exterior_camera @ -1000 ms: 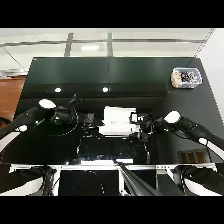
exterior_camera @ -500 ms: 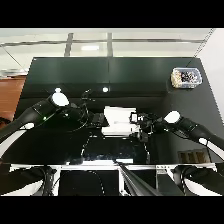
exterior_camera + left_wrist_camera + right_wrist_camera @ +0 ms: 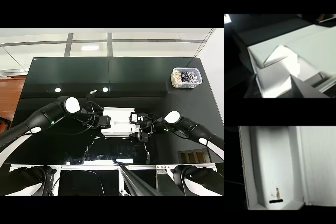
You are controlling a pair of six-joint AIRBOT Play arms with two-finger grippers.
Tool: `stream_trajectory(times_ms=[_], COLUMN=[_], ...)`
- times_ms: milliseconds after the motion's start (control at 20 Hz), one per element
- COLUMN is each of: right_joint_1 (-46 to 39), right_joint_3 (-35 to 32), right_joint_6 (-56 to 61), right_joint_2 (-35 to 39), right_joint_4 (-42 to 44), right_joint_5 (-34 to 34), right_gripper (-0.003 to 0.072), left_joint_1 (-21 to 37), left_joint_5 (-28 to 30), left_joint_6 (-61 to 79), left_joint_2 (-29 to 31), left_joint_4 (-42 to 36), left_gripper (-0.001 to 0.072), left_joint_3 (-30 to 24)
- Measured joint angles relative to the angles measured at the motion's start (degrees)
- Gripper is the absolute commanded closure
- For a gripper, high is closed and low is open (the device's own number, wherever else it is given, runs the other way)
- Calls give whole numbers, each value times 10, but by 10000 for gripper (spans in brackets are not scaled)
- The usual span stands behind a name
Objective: Fold the box and place the chain.
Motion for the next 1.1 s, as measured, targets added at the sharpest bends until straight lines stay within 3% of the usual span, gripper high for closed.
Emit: stream_trajectory(times_ms=[150,250,700,1100], right_joint_1=[0,0,0,0], right_joint_3=[0,0,0,0], right_joint_6=[0,0,-1,0], right_joint_2=[0,0,0,0], right_joint_4=[0,0,-1,1], right_joint_5=[0,0,0,-1], right_gripper=[381,381,381,381], left_joint_1=[-8,-11,-46,-56], left_joint_5=[11,12,19,-26], left_joint_6=[-23,-36,-103,-140], left_joint_2=[0,0,0,-17], left_joint_4=[12,19,88,137], left_gripper=[232,348,348,349], left_joint_3=[2,3,5,22])
